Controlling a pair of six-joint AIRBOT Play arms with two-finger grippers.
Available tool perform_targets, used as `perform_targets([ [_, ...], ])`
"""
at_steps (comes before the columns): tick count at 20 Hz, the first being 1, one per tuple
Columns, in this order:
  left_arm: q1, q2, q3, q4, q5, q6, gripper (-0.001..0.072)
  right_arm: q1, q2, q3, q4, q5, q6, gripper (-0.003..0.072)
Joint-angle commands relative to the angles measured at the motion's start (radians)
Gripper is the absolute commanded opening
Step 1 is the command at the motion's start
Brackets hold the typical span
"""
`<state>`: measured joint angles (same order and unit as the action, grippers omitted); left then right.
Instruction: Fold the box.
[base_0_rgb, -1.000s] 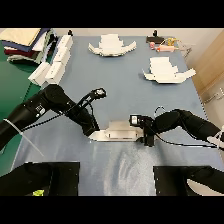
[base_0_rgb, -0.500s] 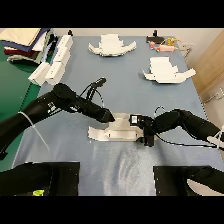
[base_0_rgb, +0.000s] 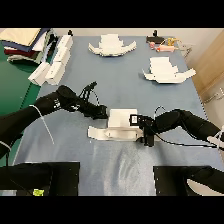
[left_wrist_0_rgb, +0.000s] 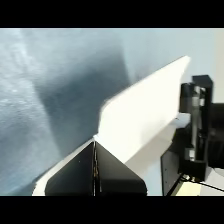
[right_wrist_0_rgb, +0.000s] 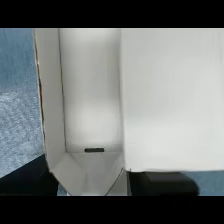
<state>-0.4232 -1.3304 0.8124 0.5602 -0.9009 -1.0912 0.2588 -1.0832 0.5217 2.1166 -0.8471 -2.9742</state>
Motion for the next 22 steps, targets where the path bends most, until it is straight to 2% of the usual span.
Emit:
perform_targets([
  [1, -0.002, -0.024, -0.003, 0.038, -0.017, -0.039, 0.0012, 0.001, 0.000, 0.000, 0.000, 0.000, 0.000, 0.0502],
  [8, -0.014, -0.020, -0.003, 0.032, -0.038, -0.022, 0.0012, 0.001, 0.000, 0.000, 0.000, 0.000, 0.000, 0.0502],
  [13, 0.112, 0.098, -0.004, 0.072, -0.302, -0.017, 0.0011, 0.001, 0.000, 0.001, 0.000, 0.000, 0.000, 0.0502],
  [15, 0.111, 0.146, -0.008, 0.074, -0.395, -0.036, 0.0011, 0.001, 0.000, 0.001, 0.000, 0.001, 0.000, 0.0502],
  [16, 0.084, 0.161, -0.013, 0.072, -0.402, -0.051, 0.0011, 0.001, 0.000, 0.000, 0.000, 0.000, 0.000, 0.0502],
  [18, -0.011, 0.159, -0.016, 0.057, -0.349, -0.053, 0.0011, 0.001, 0.000, 0.000, 0.000, 0.000, 0.000, 0.0502],
  [20, -0.100, 0.153, -0.015, -0.036, -0.233, -0.007, 0.0011, 0.001, 0.000, 0.001, 0.000, 0.001, 0.000, 0.0502],
  [22, -0.119, 0.151, -0.014, -0.129, -0.114, 0.056, 0.0011, 0.001, 0.000, 0.001, 0.000, 0.000, 0.000, 0.0502],
])
